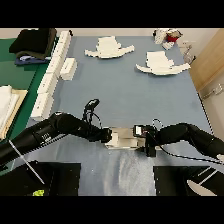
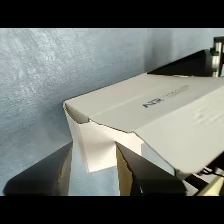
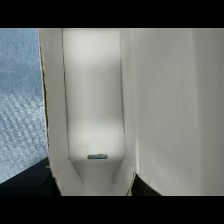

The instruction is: Fold the box.

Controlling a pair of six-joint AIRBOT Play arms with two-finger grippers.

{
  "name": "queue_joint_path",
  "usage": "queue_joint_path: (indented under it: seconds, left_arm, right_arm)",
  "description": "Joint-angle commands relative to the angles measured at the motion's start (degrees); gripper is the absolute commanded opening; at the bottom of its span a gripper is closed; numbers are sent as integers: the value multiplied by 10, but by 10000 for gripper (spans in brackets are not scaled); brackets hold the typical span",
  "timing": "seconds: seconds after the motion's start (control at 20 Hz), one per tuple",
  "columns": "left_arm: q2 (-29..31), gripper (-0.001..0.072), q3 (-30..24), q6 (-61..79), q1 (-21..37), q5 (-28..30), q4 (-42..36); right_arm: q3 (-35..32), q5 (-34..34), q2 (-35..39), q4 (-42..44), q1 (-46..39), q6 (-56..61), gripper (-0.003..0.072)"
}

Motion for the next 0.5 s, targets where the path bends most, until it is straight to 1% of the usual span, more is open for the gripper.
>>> queue_joint_path:
  seconds: [0.0, 0.1, 0.15, 0.3, 0.45]
  left_arm:
    - [-31, 429, 36, -133, -53, -6, 101]
    - [-62, 429, 59, -187, -81, -20, 138]
    - [-78, 429, 73, -220, -94, -36, 164]
    - [-106, 429, 107, -319, -125, -72, 235]
    - [-131, 419, 129, -376, -147, -101, 268]
  right_arm:
    - [0, 0, 0, 0, 0, 0, 515]
    - [0, 0, 0, 0, 0, 0, 515]
    - [0, 0, 0, 0, 0, 0, 515]
    - [0, 0, 0, 0, 0, 0, 515]
    - [0, 0, 0, 0, 0, 0, 515]
